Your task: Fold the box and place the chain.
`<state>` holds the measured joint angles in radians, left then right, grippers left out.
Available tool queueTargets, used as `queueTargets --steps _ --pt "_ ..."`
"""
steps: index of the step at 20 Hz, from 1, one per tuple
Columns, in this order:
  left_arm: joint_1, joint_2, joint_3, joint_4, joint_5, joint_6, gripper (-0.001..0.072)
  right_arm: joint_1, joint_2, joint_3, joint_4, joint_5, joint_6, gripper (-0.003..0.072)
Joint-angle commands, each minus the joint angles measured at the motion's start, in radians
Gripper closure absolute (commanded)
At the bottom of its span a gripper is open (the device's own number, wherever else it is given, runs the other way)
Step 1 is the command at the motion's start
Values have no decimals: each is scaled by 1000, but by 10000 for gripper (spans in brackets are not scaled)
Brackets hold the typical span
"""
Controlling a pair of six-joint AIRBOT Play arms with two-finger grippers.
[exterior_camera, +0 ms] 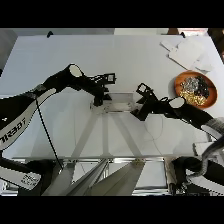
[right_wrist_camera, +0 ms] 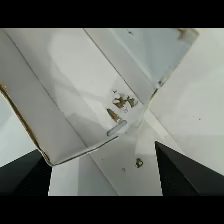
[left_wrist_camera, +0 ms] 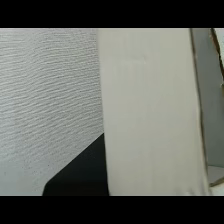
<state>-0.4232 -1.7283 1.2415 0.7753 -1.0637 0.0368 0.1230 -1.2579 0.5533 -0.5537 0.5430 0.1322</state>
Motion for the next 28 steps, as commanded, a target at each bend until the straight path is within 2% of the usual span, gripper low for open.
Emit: queueTargets --steps 1,4,6,10,13,19,21,28 --pt "0 1 0 0 1 0 698 0 1 11 -76 11 88 -8" --pt "0 1 0 0 1 0 698 -1 1 11 -78 22 54 -8" --pt "0 1 0 0 1 0 698 -1 0 14 -56 26 -46 -8" --pt "0 1 0 0 1 0 698 -41 -10 85 -36 153 -227 -8" --pt "0 1 0 0 1 0 698 -87 -51 130 -35 181 -284 -8" --pt "0 1 0 0 1 0 698 -88 -148 144 21 258 -488 -8" --pt "0 1 0 0 2 0 698 -93 -182 171 21 264 -501 -8" --pt "0 1 0 0 1 0 698 -119 -309 287 62 419 -561 -8"
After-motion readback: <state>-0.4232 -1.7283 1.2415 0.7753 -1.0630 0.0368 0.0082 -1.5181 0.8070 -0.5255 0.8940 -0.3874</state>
